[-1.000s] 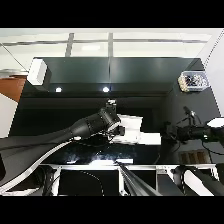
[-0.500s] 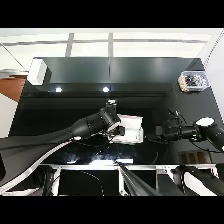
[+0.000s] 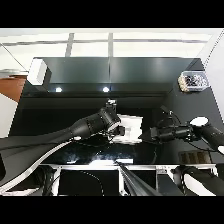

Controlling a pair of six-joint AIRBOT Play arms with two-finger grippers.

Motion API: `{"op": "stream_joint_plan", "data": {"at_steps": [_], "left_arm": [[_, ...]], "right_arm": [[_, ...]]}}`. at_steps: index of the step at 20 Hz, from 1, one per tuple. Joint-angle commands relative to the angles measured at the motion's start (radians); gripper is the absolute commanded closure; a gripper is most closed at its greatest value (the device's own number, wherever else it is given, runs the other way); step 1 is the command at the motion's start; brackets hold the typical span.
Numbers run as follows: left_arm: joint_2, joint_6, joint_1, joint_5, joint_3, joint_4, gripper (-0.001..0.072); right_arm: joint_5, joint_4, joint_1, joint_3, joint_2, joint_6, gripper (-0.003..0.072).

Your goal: Fold the box and place the chain.

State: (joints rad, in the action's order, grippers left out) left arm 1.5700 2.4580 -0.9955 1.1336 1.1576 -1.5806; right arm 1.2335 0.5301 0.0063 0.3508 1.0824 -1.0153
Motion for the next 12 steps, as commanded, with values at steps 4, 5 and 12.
{"op": "stream_joint_plan", "data": {"at_steps": [4, 5, 12], "left_arm": [[0.000, 0.000, 0.001, 0.002, 0.000, 0.000, 0.0681], [0.000, 0.000, 0.001, 0.002, 0.000, 0.000, 0.0681], [0.000, 0.000, 0.001, 0.001, 0.000, 0.000, 0.0681]], "right_arm": [[-0.217, 0.071, 0.225, 0.077, 0.000, -0.201, 0.0206], [-0.240, 0.130, 0.261, 0.104, 0.000, -0.272, 0.0206], [-0.272, 0.571, 0.478, 0.247, 0.000, -0.718, 0.0214]]}}
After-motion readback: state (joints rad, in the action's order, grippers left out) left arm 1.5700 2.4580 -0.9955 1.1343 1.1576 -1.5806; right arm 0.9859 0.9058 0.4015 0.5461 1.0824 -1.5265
